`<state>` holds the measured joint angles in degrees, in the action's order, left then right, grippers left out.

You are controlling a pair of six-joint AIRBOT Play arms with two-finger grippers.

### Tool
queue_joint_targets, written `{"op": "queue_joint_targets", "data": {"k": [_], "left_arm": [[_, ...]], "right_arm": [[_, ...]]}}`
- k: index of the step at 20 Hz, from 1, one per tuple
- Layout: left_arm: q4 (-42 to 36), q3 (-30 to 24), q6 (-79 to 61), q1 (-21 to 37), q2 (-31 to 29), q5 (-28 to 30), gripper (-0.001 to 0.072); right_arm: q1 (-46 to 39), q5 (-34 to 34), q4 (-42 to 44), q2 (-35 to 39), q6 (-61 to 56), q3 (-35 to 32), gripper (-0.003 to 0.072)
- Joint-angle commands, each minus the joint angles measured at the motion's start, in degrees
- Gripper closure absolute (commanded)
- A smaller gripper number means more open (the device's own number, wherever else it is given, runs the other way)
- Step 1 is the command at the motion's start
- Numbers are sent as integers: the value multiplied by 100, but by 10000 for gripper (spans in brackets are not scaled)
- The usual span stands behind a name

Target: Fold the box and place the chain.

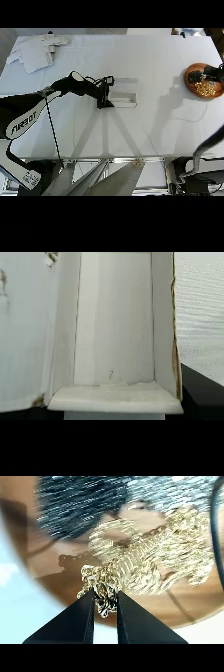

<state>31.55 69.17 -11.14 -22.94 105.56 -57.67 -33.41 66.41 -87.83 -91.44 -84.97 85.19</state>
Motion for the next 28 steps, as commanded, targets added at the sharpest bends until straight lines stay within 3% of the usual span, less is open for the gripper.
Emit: {"op": "queue_joint_targets", "data": {"k": [1,18,23,28], "left_arm": [[2,0,-2,0,2,0,432],[2,0,-2,0,2,0,432],[2,2,-2,0,2,0,432],[2,0,-2,0,2,0,432]], "right_arm": [[435,358,203,439,48,2,677],[4179,1403,-343,1032,103,-15,678],[5320,1176,-341,1075,103,-15,678],[5897,645,-321,1010,-302,-15,677]]}}
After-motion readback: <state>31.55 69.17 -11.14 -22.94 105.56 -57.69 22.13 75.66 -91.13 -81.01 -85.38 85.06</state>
